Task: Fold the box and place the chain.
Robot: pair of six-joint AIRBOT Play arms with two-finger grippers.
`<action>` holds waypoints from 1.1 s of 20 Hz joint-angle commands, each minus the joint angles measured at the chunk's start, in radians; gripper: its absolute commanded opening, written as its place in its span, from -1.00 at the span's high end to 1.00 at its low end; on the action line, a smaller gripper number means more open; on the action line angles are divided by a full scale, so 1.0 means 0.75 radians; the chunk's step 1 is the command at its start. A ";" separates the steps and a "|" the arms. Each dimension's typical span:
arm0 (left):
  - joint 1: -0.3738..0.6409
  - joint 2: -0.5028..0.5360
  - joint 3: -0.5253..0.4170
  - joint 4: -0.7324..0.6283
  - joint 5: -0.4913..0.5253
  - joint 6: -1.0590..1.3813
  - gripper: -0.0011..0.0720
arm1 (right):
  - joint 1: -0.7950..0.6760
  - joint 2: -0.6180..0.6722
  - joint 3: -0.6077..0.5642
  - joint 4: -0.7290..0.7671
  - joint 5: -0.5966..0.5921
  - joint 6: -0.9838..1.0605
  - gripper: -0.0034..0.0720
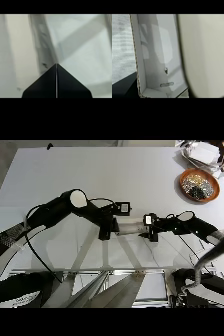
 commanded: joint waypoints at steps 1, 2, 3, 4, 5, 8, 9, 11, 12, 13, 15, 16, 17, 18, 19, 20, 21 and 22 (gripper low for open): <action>-0.042 -0.035 -0.003 0.002 0.460 -0.285 0.97 | -0.001 0.002 -0.001 0.001 0.001 0.001 -0.30; -0.027 -0.066 -0.003 0.003 0.525 -0.378 0.97 | -0.001 0.002 -0.001 0.001 0.001 0.001 -0.30; -0.015 -0.100 -0.003 0.005 0.557 -0.425 0.97 | -0.001 0.002 -0.001 0.001 0.001 0.001 -0.30; -0.006 -0.139 -0.003 0.005 0.570 -0.456 0.97 | -0.001 0.002 -0.001 0.001 0.001 0.001 -0.30; -0.003 -0.173 -0.003 0.005 0.569 -0.475 0.97 | -0.001 0.002 -0.001 0.001 0.001 0.001 -0.30; -0.008 -0.257 -0.003 -0.007 0.519 -0.478 0.97 | -0.001 0.002 -0.001 0.001 0.001 0.001 -0.30; -0.009 -0.270 -0.003 -0.020 0.500 -0.477 0.97 | -0.001 0.002 -0.001 0.001 0.001 0.001 -0.30; -0.019 -0.273 -0.002 -0.021 0.488 -0.475 0.97 | -0.001 0.002 -0.001 0.001 0.001 0.001 -0.30; -0.024 -0.268 -0.002 -0.016 0.497 -0.470 0.97 | -0.001 0.002 -0.001 0.001 0.001 0.001 -0.30; -0.024 -0.257 -0.002 -0.014 0.511 -0.466 0.97 | -0.001 0.002 -0.001 0.001 0.001 0.001 -0.30; -0.012 -0.221 -0.002 -0.013 0.522 -0.444 0.97 | -0.001 0.002 -0.001 0.001 0.001 0.001 -0.30; -0.004 -0.191 -0.002 0.004 0.520 -0.440 0.97 | -0.001 0.002 -0.001 0.001 0.001 0.001 -0.30; 0.007 -0.159 -0.002 0.033 0.510 -0.442 0.97 | -0.001 0.002 -0.001 0.001 0.001 0.001 -0.30; 0.021 -0.120 -0.002 0.074 0.489 -0.443 0.97 | -0.001 0.002 -0.001 0.001 0.001 0.001 -0.30; 0.035 -0.081 -0.002 0.120 0.459 -0.443 0.97 | -0.001 0.002 -0.001 0.001 0.001 0.001 -0.30; 0.052 -0.040 -0.002 0.171 0.410 -0.443 0.97 | -0.001 0.002 -0.001 0.001 0.001 0.001 -0.30; 0.068 -0.002 -0.002 0.215 0.348 -0.444 0.97 | -0.001 0.002 -0.001 0.001 0.001 0.001 -0.30; 0.078 0.030 -0.002 0.241 0.282 -0.444 0.97 | -0.001 0.002 -0.001 0.001 0.001 0.001 -0.30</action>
